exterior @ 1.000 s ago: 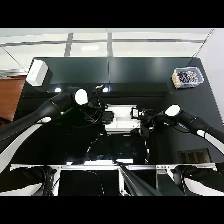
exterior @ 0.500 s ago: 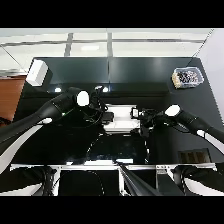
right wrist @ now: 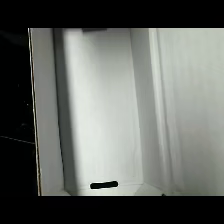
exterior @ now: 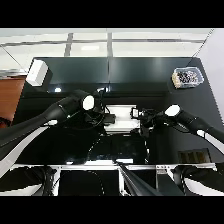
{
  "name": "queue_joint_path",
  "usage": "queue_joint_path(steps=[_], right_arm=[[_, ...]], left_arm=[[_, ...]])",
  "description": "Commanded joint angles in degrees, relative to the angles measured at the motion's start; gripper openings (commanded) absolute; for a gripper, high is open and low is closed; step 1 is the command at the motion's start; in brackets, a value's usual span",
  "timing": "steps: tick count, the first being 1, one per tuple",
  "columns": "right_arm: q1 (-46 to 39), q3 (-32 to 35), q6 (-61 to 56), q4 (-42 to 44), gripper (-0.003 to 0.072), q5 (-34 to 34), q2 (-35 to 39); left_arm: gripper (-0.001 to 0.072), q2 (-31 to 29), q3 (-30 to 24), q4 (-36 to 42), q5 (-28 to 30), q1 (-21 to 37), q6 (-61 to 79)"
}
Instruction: Fold the box and place the chain.
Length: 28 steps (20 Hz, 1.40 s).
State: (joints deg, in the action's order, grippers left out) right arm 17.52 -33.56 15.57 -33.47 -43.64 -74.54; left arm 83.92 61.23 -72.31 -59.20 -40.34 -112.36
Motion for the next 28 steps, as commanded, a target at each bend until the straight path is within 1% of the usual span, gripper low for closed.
queue_joint_path(steps=[1, 3, 6, 8, 11, 19, 20, 21, 22, 23, 24, 28], right_arm=[[0.00, -0.04, -0.02, 0.00, 0.0190, -0.02, 0.00], [0.00, -0.04, -0.02, 0.00, 0.0190, -0.02, 0.00], [0.00, -0.04, -0.02, 0.00, 0.0190, -0.02, 0.00], [0.00, -0.04, -0.02, 0.00, 0.0190, -0.02, 0.00], [0.00, -0.04, -0.02, 0.00, 0.0190, -0.04, 0.00], [0.00, -0.04, -0.02, -0.02, 0.0190, -0.04, 0.00], [0.00, -0.04, -0.02, -0.02, 0.0190, -0.04, 0.00], [0.00, -0.04, -0.02, -0.02, 0.0190, -0.04, 0.00], [0.00, -0.04, -0.02, -0.02, 0.0189, -0.04, 0.00], [0.00, -0.04, -0.02, 0.00, 0.0190, -0.04, 0.00], [0.00, -0.04, -0.02, 0.00, 0.0190, -0.04, 0.00], [0.00, -0.04, -0.02, 0.00, 0.0189, -0.04, 0.00]], left_arm=[[0.0307, 2.75, 2.34, -1.22, -1.31, -0.17, -1.60], [0.0305, 4.07, 3.72, -2.97, -1.53, -0.17, -3.78], [0.0292, 4.44, 4.33, -8.35, -4.24, -1.49, -9.75], [0.0293, 4.46, 4.37, -10.21, -3.85, -3.10, -13.66], [0.0292, 4.50, 4.37, -10.36, -2.12, -4.46, -17.00], [0.0292, 4.85, 4.42, -9.25, -2.14, -4.52, -18.67], [0.0272, 5.05, 4.42, -8.94, -2.14, -4.63, -18.67], [0.0230, 5.18, 4.42, -8.92, -2.14, -4.92, -18.67], [0.0135, 5.22, 4.42, -9.09, -2.10, -5.22, -18.64], [0.0109, 5.22, 4.42, -9.35, -2.05, -5.31, -18.67], [0.0047, 5.22, 4.42, -9.31, -2.05, -5.33, -18.67], [0.0028, 5.22, 4.42, -9.27, -2.51, -5.31, -18.67]])
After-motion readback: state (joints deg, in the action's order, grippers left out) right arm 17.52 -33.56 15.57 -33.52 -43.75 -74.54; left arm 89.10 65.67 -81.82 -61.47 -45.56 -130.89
